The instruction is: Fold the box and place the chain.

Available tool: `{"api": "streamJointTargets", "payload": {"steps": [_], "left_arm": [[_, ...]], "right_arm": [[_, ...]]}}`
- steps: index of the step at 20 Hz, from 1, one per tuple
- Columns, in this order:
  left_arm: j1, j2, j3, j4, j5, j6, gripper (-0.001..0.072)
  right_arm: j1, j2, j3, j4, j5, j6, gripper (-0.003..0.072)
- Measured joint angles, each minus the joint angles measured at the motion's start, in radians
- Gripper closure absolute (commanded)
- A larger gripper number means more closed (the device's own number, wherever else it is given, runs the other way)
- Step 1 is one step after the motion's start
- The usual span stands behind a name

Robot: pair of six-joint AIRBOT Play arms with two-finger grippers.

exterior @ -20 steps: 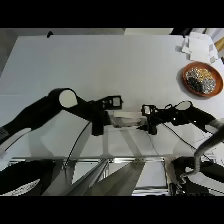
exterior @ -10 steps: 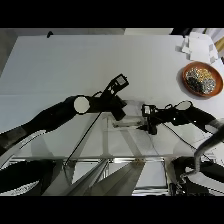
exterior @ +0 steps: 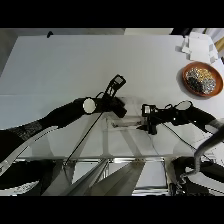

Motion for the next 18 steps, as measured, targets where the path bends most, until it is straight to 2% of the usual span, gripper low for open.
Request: {"api": "streamJointTargets", "payload": {"steps": [4,8,13,18], "left_arm": [[0.0,0.013,0.0,0.031,-0.047,-0.011,0.0709],[-0.001,0.105,0.0,0.135,-0.12,-0.014,0.0709],[-0.002,0.219,0.0,0.326,-0.316,-0.018,0.0709],[-0.003,0.194,0.0,0.393,-0.454,-0.018,0.0709]], "right_arm": [[0.0,0.0,0.0,-0.001,0.0,-0.002,0.039],[0.0,0.0,0.0,-0.005,-0.003,-0.002,0.039],[0.0,0.0,0.0,-0.003,-0.002,-0.001,0.039],[0.0,0.0,0.0,-0.002,-0.002,-0.001,0.039]]}}
